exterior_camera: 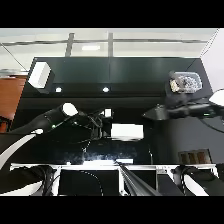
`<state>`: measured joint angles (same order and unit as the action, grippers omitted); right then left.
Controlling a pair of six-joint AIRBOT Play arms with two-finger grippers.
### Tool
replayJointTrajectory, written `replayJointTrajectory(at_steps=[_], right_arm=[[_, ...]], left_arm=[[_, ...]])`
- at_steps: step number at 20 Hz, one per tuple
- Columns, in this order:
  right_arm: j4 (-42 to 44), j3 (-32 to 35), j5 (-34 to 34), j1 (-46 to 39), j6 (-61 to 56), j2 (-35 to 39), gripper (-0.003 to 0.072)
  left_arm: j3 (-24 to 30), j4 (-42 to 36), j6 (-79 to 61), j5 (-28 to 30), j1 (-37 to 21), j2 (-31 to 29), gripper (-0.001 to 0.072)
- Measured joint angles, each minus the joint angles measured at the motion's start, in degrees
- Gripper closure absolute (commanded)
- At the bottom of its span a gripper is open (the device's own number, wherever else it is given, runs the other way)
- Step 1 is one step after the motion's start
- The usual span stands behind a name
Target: Fold the box and place the chain.
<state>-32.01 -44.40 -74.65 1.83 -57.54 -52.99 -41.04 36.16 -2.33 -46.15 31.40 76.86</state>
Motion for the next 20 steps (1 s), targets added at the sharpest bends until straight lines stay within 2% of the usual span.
replayJointTrajectory(at_steps=[4,8,15,20], right_arm=[[-4.9,-2.5,-2.8,-9.6,-0.7,6.0,0.0674],[-8.2,-3.2,-1.8,-15.3,-0.9,8.1,0.0674],[-16.5,-3.4,5.1,-22.2,-5.5,8.8,0.0675],[-18.5,-3.4,6.9,-25.9,-7.1,8.9,0.0674]], left_arm=[[0.0,5.4,6.8,-5.2,-1.2,-6.0,-0.0003],[-2.7,7.2,13.3,-6.1,2.4,-8.1,0.0002],[-14.7,8.2,19.2,-4.0,11.2,1.9,0.0002],[-20.7,8.2,20.8,-3.3,14.4,8.0,0.0003]])
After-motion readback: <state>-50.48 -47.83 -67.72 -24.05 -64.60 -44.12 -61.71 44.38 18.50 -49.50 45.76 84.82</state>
